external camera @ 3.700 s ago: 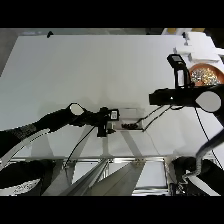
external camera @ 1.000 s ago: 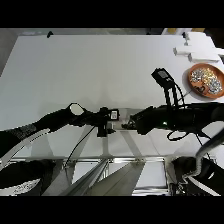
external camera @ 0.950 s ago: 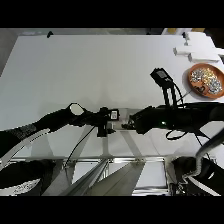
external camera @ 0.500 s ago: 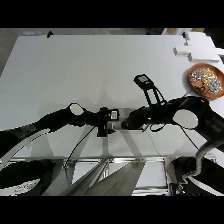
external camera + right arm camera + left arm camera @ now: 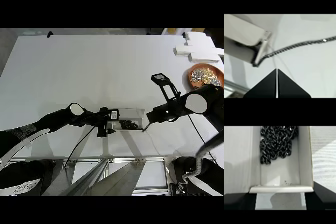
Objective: Fold the box and place the chain.
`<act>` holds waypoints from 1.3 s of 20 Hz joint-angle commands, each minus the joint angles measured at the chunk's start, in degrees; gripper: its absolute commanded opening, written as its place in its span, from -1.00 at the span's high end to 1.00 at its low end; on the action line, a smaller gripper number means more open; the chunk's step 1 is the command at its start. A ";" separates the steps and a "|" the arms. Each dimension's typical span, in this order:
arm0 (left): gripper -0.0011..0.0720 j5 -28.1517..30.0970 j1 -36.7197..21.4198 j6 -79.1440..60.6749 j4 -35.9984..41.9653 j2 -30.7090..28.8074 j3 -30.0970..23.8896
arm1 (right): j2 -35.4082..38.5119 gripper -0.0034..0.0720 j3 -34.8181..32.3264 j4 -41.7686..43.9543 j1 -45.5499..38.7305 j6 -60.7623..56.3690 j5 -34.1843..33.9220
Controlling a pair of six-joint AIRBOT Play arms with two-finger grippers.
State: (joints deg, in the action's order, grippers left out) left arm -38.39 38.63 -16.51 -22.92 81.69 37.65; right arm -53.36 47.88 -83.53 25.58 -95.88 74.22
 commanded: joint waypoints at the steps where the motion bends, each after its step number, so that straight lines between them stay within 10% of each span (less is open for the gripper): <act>1: 0.22 0.00 0.02 0.00 0.00 0.00 0.00 | -0.04 0.85 -2.78 -4.20 -2.93 -3.04 0.33; 8: 0.22 0.00 0.02 0.00 -0.02 0.00 0.00 | -7.34 0.11 -10.47 -4.50 -2.97 -6.40 -13.22; 19: 0.22 0.00 0.02 0.00 0.00 0.00 0.00 | -16.33 0.15 -10.47 -4.52 -2.97 -7.82 -18.32; 21: 0.22 0.00 0.02 0.00 -0.02 0.00 0.00 | -16.41 0.53 -10.47 -4.52 -2.97 -7.80 -18.32; 26: 0.22 0.00 0.02 -0.02 -0.02 0.00 0.00 | -16.48 0.64 -10.47 -4.72 -2.97 -7.80 -18.95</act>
State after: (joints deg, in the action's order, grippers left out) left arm -38.39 38.63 -16.51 -22.92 81.69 37.65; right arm -69.52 37.47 -88.05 22.63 -103.61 55.94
